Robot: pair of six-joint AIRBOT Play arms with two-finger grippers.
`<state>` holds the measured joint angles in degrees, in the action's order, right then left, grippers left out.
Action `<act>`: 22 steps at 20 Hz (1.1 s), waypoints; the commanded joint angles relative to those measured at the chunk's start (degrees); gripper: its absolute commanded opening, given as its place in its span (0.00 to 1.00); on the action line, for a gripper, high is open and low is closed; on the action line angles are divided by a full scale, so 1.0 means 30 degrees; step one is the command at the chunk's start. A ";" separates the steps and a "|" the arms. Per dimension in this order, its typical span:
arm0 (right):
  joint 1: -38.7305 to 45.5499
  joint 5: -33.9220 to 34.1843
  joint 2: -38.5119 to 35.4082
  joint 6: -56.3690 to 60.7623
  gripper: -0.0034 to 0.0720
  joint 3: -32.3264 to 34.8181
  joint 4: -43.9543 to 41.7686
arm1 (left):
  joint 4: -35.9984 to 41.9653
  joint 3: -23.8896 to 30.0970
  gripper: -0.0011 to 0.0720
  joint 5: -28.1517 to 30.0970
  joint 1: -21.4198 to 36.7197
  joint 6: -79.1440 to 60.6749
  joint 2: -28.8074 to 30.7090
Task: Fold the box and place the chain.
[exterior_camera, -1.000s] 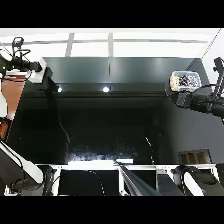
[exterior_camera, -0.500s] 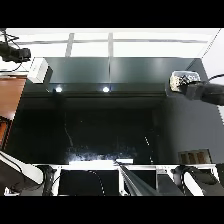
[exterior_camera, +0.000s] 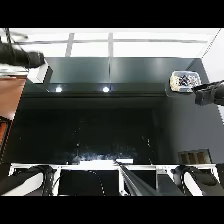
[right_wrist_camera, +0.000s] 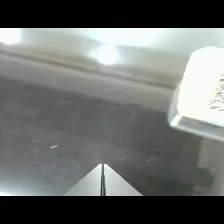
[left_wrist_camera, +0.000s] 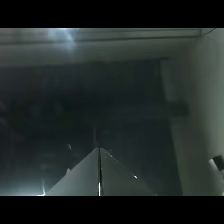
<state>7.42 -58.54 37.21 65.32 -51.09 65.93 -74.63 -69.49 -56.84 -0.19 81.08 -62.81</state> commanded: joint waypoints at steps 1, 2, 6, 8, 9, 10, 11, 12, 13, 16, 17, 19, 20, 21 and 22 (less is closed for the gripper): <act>-0.0015 0.5938 -0.0605 -0.1610 0.06 0.3687 0.0670 | -0.0036 0.8051 0.05 0.4146 -0.1821 0.0350 0.5916; 0.0015 0.7614 -0.0597 -0.2055 0.06 0.4925 0.0714 | -0.0044 0.9428 0.05 0.3985 -0.1778 0.0393 0.6739; 0.0175 0.8816 -0.0597 -0.1996 0.06 0.6936 0.0561 | -0.0102 1.1584 0.05 0.3781 -0.1690 0.0393 0.8225; 0.0182 0.7992 -0.0597 -0.2004 0.06 0.6936 0.0554 | 0.0051 1.1577 0.05 0.3832 -0.1690 0.0401 0.8284; 0.0182 0.7934 -0.0597 -0.2011 0.06 0.6936 0.0554 | 0.0044 1.1577 0.05 0.3825 -0.1690 0.0401 0.8276; 0.0182 0.7949 -0.0597 -0.2004 0.06 0.6936 0.0554 | 0.0051 1.1577 0.05 0.3818 -0.1690 0.0401 0.8276; 0.0182 0.7949 -0.0597 -0.2004 0.06 0.6936 0.0554 | 0.0051 1.1577 0.05 0.3825 -0.1690 0.0401 0.8276; 0.0182 0.7941 -0.0597 -0.2011 0.06 0.6936 0.0554 | 0.0051 1.1577 0.05 0.3832 -0.1690 0.0401 0.8276; 0.0175 0.7949 -0.0597 -0.2011 0.06 0.6936 0.0554 | 0.0044 1.1577 0.05 0.3832 -0.1690 0.0401 0.8276; 0.0175 0.7949 -0.0597 -0.2004 0.06 0.6936 0.0554 | 0.0044 1.1577 0.05 0.3825 -0.1690 0.0401 0.8276; 0.0182 0.7949 -0.0597 -0.2004 0.06 0.6936 0.0554 | 0.0051 1.1577 0.05 0.3825 -0.1690 0.0401 0.8276; 0.0182 0.7949 -0.0597 -0.2004 0.06 0.6936 0.0554 | 0.0051 1.1577 0.05 0.3825 -0.1690 0.0401 0.8276; 0.0182 0.7949 -0.0597 -0.2011 0.06 0.6936 0.0554 | 0.0051 1.1577 0.05 0.3825 -0.1690 0.0401 0.8276; 0.0182 0.7949 -0.0597 -0.2011 0.06 0.6936 0.0554 | 0.0044 1.1577 0.05 0.3825 -0.1690 0.0401 0.8276; 0.0182 0.7949 -0.0597 -0.2011 0.06 0.6936 0.0554 | 0.0051 1.1577 0.05 0.3825 -0.1690 0.0401 0.8276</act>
<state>7.94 -34.74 35.46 59.31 -30.30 67.61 -74.50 -34.81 -45.39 -5.21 82.30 -38.02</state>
